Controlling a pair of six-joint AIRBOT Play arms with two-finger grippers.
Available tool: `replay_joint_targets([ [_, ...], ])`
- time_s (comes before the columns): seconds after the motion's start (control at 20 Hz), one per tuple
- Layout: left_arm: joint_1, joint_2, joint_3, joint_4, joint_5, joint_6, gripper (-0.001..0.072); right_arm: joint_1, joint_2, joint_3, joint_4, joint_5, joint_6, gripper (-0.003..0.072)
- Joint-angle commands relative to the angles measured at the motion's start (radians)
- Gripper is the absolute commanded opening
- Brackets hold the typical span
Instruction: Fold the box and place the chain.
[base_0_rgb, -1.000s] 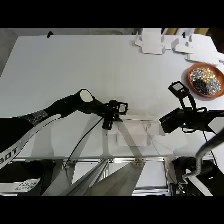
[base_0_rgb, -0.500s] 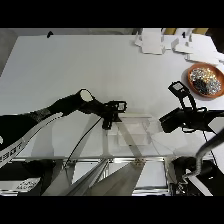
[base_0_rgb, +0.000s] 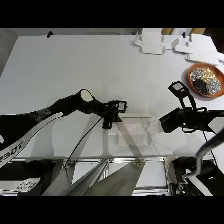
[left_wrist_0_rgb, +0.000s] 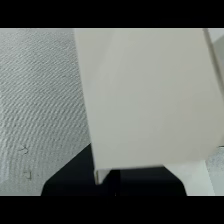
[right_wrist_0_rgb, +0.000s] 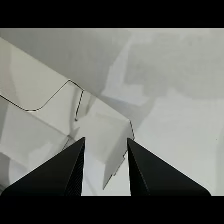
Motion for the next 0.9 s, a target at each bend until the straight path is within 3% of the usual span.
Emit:
replay_joint_targets([
  [0.0, 0.000, -0.001, 0.000, 0.002, 0.003, 0.000, 0.0013, 0.001, 0.001, 0.001, 0.000, 0.002, 0.000, 0.0287],
  [0.05, 0.000, -0.001, 0.000, 0.002, 0.003, 0.000, 0.0013, 0.001, 0.001, 0.001, 0.000, 0.007, -0.004, 0.0240],
  [0.15, 0.000, -0.001, 0.000, 0.002, 0.003, 0.000, 0.0013, 0.001, 0.001, 0.000, 0.014, 0.031, -0.090, 0.0025],
  [0.5, 0.000, -0.001, 0.000, 0.002, 0.003, 0.000, 0.0013, 0.001, 0.001, -0.111, 0.263, 0.040, -0.587, 0.0019],
  [0.85, 0.000, -0.001, 0.000, 0.002, 0.003, 0.000, 0.0013, 0.087, -0.004, -0.133, 0.229, 0.089, -0.750, 0.0021],
])
